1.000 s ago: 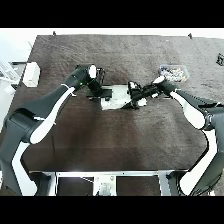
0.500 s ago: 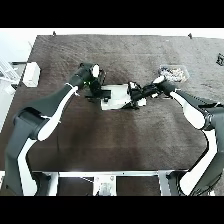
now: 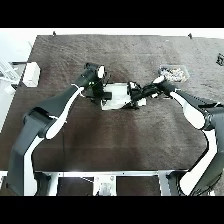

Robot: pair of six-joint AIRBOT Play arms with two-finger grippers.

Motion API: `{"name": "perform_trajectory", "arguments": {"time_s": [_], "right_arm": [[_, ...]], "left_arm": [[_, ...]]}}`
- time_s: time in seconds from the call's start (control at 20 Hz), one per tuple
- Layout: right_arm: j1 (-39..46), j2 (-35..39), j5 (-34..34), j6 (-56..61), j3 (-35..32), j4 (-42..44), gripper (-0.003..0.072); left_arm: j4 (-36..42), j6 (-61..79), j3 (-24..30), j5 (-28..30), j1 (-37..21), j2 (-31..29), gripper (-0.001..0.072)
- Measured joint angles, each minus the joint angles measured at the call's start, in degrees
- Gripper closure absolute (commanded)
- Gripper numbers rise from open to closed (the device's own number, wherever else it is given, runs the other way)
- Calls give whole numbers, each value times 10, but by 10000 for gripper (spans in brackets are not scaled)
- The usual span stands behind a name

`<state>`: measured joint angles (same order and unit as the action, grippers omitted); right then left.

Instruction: Fold the box and place the chain.

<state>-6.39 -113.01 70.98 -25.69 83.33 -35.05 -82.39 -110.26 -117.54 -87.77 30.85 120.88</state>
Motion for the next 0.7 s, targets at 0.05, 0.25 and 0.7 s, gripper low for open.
{"name": "perform_trajectory", "arguments": {"time_s": [0.05, 0.25, 0.7], "right_arm": [[0, 0, 0, 0, 0, 0, 97], [0, 0, 0, 1, 0, 1, 97], [0, 0, 1, 0, 0, 1, 98]], "left_arm": [[-2, 2, -1, -2, 0, 0, 352], [-5, 14, -2, 1, 2, 2, 565], [-12, 30, -2, 18, 4, 2, 688]]}}
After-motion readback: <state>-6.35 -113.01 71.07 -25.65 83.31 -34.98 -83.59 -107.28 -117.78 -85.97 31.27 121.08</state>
